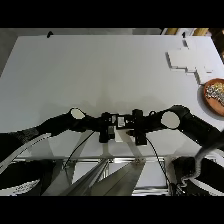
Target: Fold the box and place the chain.
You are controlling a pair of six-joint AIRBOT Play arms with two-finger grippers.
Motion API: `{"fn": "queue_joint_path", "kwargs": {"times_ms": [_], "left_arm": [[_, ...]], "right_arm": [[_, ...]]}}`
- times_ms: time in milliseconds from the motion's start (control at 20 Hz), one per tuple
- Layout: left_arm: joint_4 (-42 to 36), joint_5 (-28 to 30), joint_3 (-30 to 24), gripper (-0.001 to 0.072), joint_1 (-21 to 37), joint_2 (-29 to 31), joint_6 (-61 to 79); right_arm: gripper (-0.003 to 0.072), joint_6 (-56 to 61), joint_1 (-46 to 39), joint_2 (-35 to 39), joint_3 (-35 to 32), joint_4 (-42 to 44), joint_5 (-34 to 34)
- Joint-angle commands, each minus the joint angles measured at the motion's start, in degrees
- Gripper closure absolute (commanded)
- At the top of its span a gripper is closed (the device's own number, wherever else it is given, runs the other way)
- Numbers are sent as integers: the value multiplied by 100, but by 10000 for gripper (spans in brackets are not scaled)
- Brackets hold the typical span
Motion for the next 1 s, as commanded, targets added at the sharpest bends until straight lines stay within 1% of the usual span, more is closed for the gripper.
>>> {"fn": "queue_joint_path", "kwargs": {"times_ms": [0,50,100,150,200,250,300,350,450,600,700,750,800,850,950], "left_arm": [[7,-15,4,540,-2,2,13],[7,-15,2,540,-2,2,13],[7,-15,2,540,-2,2,13],[7,-15,2,540,-2,2,11],[7,-15,2,540,-2,2,11],[7,-15,2,540,-2,2,11],[7,-15,2,540,-2,2,13],[7,-13,2,540,-2,2,13],[7,-15,2,540,-2,2,13],[7,-13,2,540,-2,2,13],[7,-15,2,540,-2,2,13],[7,-15,2,540,-2,2,13],[7,-15,2,540,-2,2,13],[7,-15,2,540,-2,2,13],[7,-15,2,540,-2,2,13]], "right_arm": [[482,46,22,50,0,140,155],[479,31,79,96,-2,223,313],[441,33,175,129,-2,223,457],[423,39,273,129,-2,212,514],[423,74,350,111,-4,149,444],[402,205,380,76,-4,9,251],[339,444,378,50,-4,-118,50],[338,667,378,37,-4,-345,-74],[341,981,378,33,-4,-765,-85],[349,1113,380,33,-4,-988,-118],[399,1108,380,35,-4,-994,-210],[404,1108,380,35,-4,-994,-240],[429,1108,380,35,-4,-994,-243],[433,1108,380,35,-4,-992,-243],[470,1108,380,59,-4,-992,-240]]}}
